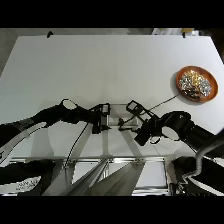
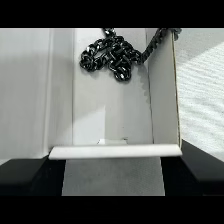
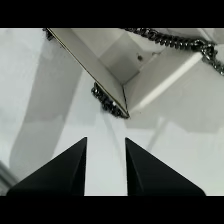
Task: Fold the box and place the chain.
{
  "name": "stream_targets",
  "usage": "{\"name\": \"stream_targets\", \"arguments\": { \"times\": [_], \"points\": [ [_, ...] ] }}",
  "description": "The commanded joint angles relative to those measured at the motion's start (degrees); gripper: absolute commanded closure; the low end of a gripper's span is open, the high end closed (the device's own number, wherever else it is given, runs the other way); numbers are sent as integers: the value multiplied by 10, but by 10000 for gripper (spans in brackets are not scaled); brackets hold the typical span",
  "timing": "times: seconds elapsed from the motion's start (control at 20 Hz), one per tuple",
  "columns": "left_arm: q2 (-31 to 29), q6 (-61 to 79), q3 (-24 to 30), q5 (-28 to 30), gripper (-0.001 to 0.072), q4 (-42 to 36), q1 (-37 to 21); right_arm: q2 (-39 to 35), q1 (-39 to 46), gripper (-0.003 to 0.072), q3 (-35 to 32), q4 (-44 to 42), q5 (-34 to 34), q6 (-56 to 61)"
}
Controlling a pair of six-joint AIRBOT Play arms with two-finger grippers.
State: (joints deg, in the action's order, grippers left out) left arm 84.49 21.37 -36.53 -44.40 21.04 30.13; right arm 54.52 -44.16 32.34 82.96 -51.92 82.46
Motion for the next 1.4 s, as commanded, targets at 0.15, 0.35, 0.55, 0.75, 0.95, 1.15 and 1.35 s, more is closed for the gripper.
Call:
{"name": "stream_targets", "arguments": {
  "times": [0.15,0.35,0.55,0.75,0.95,1.15,1.35],
  "points": [
    [0,0,0,0,456,0,0,5,-3,468,-29,4,61,-65],
    [0,0,0,0,456,0,0,6,-3,465,-54,-3,78,-129],
    [0,0,0,0,456,0,0,7,-3,441,-59,-24,114,-168],
    [0,0,0,0,456,0,0,35,-3,438,-59,-40,125,-168],
    [0,0,0,0,456,0,0,58,-3,439,-59,-41,137,-167],
    [0,0,0,0,456,0,0,58,-3,440,-59,-41,157,-165],
    [0,0,0,0,456,0,0,59,-3,469,-59,-41,157,-165]
  ]
}}
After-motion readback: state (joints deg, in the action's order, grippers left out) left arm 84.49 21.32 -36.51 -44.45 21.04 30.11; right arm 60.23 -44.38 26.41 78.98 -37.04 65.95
